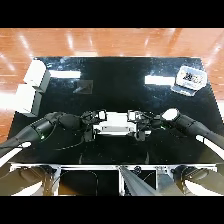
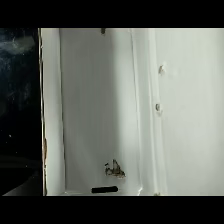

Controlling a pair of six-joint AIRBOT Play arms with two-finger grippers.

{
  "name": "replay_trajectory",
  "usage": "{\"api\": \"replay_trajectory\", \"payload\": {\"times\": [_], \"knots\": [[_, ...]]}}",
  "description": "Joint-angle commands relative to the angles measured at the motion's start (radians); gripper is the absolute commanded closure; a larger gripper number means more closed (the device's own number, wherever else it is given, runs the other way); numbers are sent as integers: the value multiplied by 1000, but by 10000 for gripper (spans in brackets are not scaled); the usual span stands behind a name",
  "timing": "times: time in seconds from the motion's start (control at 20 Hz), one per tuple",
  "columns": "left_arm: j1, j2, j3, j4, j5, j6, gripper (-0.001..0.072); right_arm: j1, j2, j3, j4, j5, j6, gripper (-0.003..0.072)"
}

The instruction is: Fold the box and place the chain.

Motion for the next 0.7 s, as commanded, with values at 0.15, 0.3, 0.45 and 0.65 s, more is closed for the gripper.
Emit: {"api": "replay_trajectory", "payload": {"times": [0.15,0.3,0.45,0.65], "knots": [[-25,-26,2,-27,-6,22,293,1,0,0,1,0,0,61],[-52,-46,19,-27,-7,23,297,1,0,0,1,1,0,61],[-64,-50,52,-27,-8,23,346,1,0,0,1,1,0,61],[-66,-51,58,-27,-3,22,399,1,0,0,0,0,0,61]]}}
